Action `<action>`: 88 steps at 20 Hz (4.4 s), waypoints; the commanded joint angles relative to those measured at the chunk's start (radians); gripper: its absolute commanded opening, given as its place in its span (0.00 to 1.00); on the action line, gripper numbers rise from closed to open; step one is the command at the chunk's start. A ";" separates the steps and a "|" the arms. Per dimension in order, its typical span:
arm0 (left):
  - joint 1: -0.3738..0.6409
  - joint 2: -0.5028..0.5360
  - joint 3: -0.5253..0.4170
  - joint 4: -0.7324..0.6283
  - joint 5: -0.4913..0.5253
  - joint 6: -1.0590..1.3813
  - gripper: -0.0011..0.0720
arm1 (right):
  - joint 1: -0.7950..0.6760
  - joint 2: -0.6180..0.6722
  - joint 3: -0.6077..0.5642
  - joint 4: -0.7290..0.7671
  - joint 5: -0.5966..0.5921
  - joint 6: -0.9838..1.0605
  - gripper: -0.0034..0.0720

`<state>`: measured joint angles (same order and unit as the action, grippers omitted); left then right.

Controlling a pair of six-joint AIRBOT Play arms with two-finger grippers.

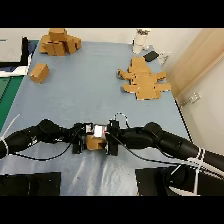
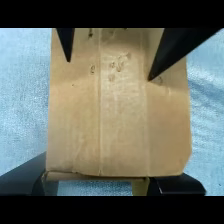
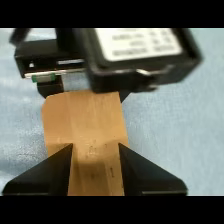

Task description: Fold the box.

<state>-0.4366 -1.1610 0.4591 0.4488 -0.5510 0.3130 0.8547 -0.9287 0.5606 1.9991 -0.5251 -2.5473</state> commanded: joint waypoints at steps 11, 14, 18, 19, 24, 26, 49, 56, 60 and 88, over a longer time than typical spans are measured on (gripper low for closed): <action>0.000 0.001 0.001 0.000 0.001 0.000 0.71 | 0.095 -0.007 -0.066 -0.112 0.177 -0.116 0.68; 0.000 0.001 0.001 0.000 0.001 0.000 0.71 | 0.095 -0.007 -0.065 -0.141 0.179 -0.112 0.60; 0.000 0.001 0.001 0.000 0.000 0.000 0.71 | 0.095 -0.005 -0.065 -0.145 0.177 -0.097 0.38; 0.000 0.001 0.001 0.000 0.001 0.000 0.71 | 0.095 0.001 -0.065 -0.145 0.178 -0.098 0.34; 0.000 0.001 0.001 0.000 0.000 0.000 0.71 | 0.095 0.046 -0.063 -0.146 0.179 -0.098 0.34; 0.000 0.001 0.001 0.000 0.000 0.000 0.71 | 0.095 0.061 -0.063 -0.147 0.180 -0.098 0.34; 0.000 0.001 0.001 0.000 0.000 0.000 0.71 | 0.112 0.052 -0.063 -0.106 0.097 -0.044 0.26; 0.000 0.001 0.001 0.000 0.000 0.000 0.71 | 0.080 0.322 -0.093 -0.084 -0.185 0.976 0.05; 0.000 0.001 0.001 0.000 0.000 0.000 0.71 | 0.082 0.314 -0.267 0.277 0.069 1.179 0.05; 0.000 0.001 0.001 0.000 0.001 0.000 0.71 | 0.205 0.135 -0.237 0.273 0.439 1.380 0.05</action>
<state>-0.4366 -1.1606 0.4591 0.4488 -0.5507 0.3134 1.0451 -0.8230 0.3077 2.2799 -0.0784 -1.1671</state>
